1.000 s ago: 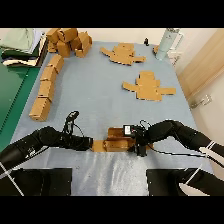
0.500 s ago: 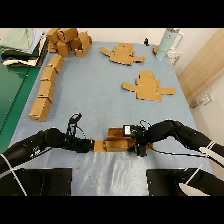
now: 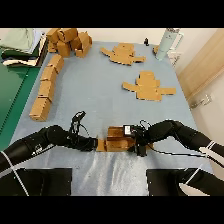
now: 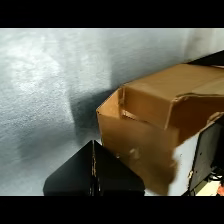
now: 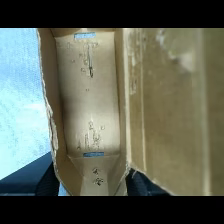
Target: Fold the box.
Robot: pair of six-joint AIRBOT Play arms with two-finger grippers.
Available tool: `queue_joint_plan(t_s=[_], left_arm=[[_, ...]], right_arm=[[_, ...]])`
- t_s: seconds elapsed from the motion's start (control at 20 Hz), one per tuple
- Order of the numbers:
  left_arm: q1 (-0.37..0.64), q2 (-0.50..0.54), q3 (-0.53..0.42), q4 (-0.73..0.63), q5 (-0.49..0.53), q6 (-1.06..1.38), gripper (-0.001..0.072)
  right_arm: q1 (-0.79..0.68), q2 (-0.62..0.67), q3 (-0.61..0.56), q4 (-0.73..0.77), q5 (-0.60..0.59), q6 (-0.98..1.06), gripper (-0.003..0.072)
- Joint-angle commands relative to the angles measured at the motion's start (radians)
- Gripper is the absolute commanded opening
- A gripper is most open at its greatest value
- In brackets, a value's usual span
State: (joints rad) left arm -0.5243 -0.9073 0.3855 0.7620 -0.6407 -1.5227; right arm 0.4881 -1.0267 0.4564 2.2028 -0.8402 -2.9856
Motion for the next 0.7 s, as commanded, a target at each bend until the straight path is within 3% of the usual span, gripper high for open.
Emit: queue_joint_plan(t_s=[0.0, 0.25, 0.3, 0.35, 0.4, 0.45, 0.65], left_arm=[[0.0, 0.04, 0.031, -0.003, -0.048, -0.013, 0.0014], [0.0, 0.049, 0.034, -0.024, -0.068, -0.014, 0.002], [0.0, 0.049, 0.033, -0.027, -0.066, -0.013, 0.0304], [0.0, 0.049, 0.033, -0.029, -0.066, -0.012, 0.0463], [0.0, 0.048, 0.033, -0.03, -0.064, -0.012, 0.0392], [0.0, 0.048, 0.033, -0.039, -0.054, -0.012, 0.0376], [0.0, 0.045, 0.033, -0.15, 0.01, 0.074, 0.0401]], right_arm=[[0.0, 0.0, 0.0, 0.0, 0.0, 0.0, 0.0496], [0.0, 0.0, 0.0, 0.0, 0.0, 0.0, 0.0496], [0.0, 0.0, 0.0, 0.0, 0.0, 0.0, 0.0496], [0.0, 0.0, 0.0, 0.0, 0.0, 0.0, 0.0496], [0.0, 0.0, 0.0, 0.0, 0.0, 0.0, 0.0496], [0.0, 0.0, 0.0, 0.0, 0.0, 0.0, 0.0497], [0.0, 0.0, 0.0, 0.0, 0.0, 0.0, 0.0496]])
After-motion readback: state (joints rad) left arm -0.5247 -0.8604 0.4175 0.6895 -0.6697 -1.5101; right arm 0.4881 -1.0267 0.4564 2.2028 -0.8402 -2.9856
